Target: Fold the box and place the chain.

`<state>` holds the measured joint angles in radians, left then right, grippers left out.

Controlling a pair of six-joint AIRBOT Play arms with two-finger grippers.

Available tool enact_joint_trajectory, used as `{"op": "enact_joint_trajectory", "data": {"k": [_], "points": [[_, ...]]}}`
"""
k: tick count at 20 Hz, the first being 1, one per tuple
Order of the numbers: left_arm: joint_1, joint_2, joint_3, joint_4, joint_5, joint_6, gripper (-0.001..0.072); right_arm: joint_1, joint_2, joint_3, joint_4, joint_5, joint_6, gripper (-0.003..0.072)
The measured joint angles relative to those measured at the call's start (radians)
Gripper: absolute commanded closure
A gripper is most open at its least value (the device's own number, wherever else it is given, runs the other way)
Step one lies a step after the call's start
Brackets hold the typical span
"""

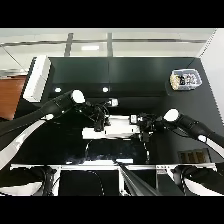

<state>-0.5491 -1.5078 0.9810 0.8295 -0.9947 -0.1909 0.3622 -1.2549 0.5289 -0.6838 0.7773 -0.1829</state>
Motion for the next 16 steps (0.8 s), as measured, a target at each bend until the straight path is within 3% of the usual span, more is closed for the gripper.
{"op": "enact_joint_trajectory", "data": {"k": [2,3,5,8,9,10,11,12,14,16], "points": [[0.009,0.012,-0.001,0.002,-0.018,-0.001,0.0334,0.0,0.0,0.0,-0.001,0.0,0.0,0.0257],[0.016,0.022,-0.001,0.003,-0.008,-0.001,0.0225,0.0,0.0,0.0,-0.002,0.0,0.0,0.0257],[0.037,0.057,-0.001,0.018,-0.016,-0.016,0.0134,0.0,0.0,0.0,-0.002,0.0,0.0,0.0257],[0.089,0.135,-0.001,0.099,-0.049,-0.129,0.0134,0.0,0.0,0.0,-0.003,0.0,0.0,0.0257],[0.109,0.161,-0.001,0.131,-0.075,-0.182,0.0142,0.0,0.0,0.0,-0.003,0.0,0.0,0.0257],[0.131,0.185,-0.001,0.164,-0.112,-0.242,0.0261,0.0,0.0,0.0,-0.003,0.0,0.0,0.0257],[0.152,0.206,-0.001,0.182,-0.156,-0.303,0.0515,0.0,0.0,0.0,-0.003,0.0,0.0,0.0257],[0.169,0.219,0.0,0.19,-0.21,-0.354,0.0682,0.0,0.0,0.0,-0.003,0.0,0.0,0.0257],[0.19,0.237,-0.015,0.132,-0.348,-0.411,0.0689,0.0,0.0,0.0,-0.003,0.0,0.0,0.0257],[0.19,0.246,-0.057,0.002,-0.412,-0.433,0.0689,0.0,0.0,0.0,-0.003,0.0,0.0,0.0257]]}}
